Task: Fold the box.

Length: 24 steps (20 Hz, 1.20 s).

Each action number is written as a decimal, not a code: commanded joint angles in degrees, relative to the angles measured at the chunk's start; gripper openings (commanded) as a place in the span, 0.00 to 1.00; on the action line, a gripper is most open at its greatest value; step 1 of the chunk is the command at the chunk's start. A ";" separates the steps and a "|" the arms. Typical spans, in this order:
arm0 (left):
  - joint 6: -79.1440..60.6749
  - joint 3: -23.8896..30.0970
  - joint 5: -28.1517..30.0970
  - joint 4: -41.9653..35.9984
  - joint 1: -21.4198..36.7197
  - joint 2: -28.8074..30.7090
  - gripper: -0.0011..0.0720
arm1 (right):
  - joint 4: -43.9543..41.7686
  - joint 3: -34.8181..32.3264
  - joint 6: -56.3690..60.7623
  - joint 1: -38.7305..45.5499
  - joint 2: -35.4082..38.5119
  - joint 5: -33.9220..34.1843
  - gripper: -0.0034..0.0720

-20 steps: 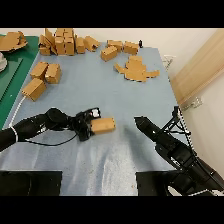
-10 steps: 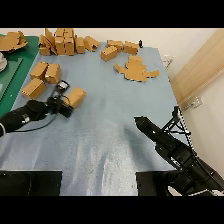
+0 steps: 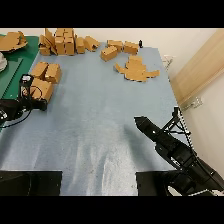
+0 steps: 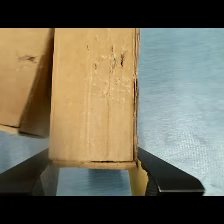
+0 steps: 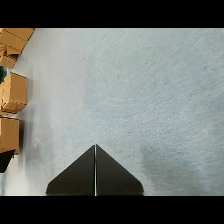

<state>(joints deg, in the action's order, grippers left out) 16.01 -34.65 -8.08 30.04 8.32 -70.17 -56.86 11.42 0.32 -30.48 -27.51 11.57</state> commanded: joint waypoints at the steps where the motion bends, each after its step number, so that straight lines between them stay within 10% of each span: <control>1: 0.35 -1.38 0.13 0.00 2.47 -1.66 0.73 | 0.02 0.07 0.33 0.02 0.07 -0.09 0.05; 14: 5.11 -11.72 -5.38 -0.02 2.49 -9.25 0.75 | -0.42 0.07 0.31 0.02 0.07 -0.09 0.05; 15: 5.09 -11.72 -5.62 -0.04 2.49 -9.25 0.97 | -0.42 0.07 0.31 0.02 0.07 -0.11 0.05; 24: 9.57 -11.69 -15.06 0.94 2.95 -4.96 0.97 | -0.50 0.07 0.31 0.02 0.07 -0.26 0.05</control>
<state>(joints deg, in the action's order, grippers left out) 22.61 -46.30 -17.23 30.22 10.96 -77.62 -57.28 11.42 0.60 -30.48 -27.49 11.49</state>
